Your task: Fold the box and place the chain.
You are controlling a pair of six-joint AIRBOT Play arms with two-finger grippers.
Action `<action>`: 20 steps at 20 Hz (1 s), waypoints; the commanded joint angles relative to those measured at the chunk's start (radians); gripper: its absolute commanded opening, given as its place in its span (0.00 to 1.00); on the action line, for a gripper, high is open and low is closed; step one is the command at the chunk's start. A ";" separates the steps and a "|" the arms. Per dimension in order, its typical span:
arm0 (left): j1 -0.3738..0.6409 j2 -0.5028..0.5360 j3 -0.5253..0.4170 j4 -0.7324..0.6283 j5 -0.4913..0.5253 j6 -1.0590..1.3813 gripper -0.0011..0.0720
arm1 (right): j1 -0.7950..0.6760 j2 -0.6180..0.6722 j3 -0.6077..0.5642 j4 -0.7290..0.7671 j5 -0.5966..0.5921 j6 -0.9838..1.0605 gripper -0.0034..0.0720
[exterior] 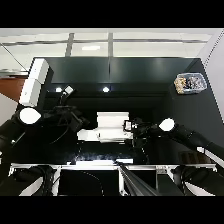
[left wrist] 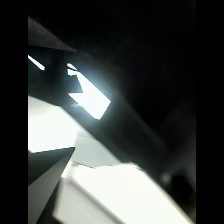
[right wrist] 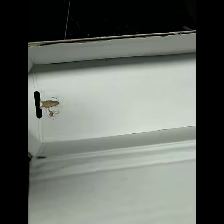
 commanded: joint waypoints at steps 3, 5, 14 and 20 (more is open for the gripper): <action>-0.061 0.023 -0.049 -0.038 -0.176 0.528 0.99 | 0.000 0.000 0.000 -0.001 0.001 0.000 0.75; -0.140 0.010 -0.093 -0.035 -0.041 0.669 0.99 | 0.000 0.000 0.000 -0.001 0.001 0.000 0.75; -0.264 -0.142 -0.109 -0.177 0.152 0.662 0.67 | 0.000 0.000 0.000 -0.002 0.001 0.000 0.75; -0.264 -0.142 -0.107 -0.232 0.161 0.661 0.39 | 0.000 0.000 0.000 -0.002 0.001 0.000 0.75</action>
